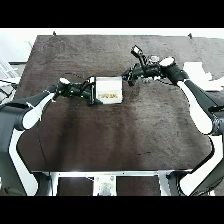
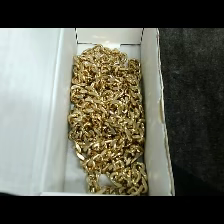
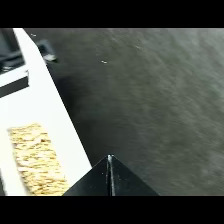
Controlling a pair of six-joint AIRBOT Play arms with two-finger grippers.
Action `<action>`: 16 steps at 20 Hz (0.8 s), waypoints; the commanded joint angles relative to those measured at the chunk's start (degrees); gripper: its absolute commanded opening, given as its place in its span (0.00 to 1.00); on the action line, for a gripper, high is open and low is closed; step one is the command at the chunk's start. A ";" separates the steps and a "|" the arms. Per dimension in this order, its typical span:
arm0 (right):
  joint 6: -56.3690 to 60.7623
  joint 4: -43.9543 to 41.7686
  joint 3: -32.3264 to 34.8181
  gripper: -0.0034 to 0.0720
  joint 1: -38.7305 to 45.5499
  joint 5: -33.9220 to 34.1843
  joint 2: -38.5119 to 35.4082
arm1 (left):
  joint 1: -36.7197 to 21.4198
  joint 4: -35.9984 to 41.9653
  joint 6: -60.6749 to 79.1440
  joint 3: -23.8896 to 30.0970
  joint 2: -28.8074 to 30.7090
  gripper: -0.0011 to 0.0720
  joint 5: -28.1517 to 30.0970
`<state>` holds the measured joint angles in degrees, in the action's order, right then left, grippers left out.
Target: Fold the box and place the chain.
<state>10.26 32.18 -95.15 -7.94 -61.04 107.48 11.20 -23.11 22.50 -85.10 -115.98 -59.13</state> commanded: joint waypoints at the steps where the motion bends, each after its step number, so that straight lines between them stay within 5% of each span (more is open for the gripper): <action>1: -0.20 0.42 -1.51 0.05 -0.57 -5.97 0.11 | -0.07 0.00 0.02 0.00 0.02 0.58 0.11; 10: 0.55 7.34 -2.21 0.11 -4.00 -9.05 0.13 | -0.07 0.00 0.00 0.00 0.02 0.58 0.09; 16: 0.61 7.50 -2.21 0.34 -5.90 -10.10 0.11 | -0.07 0.00 0.00 0.00 0.02 0.58 0.02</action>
<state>10.81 39.31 -97.30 -12.95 -70.26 107.59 11.16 -23.09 22.50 -85.10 -115.98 -59.07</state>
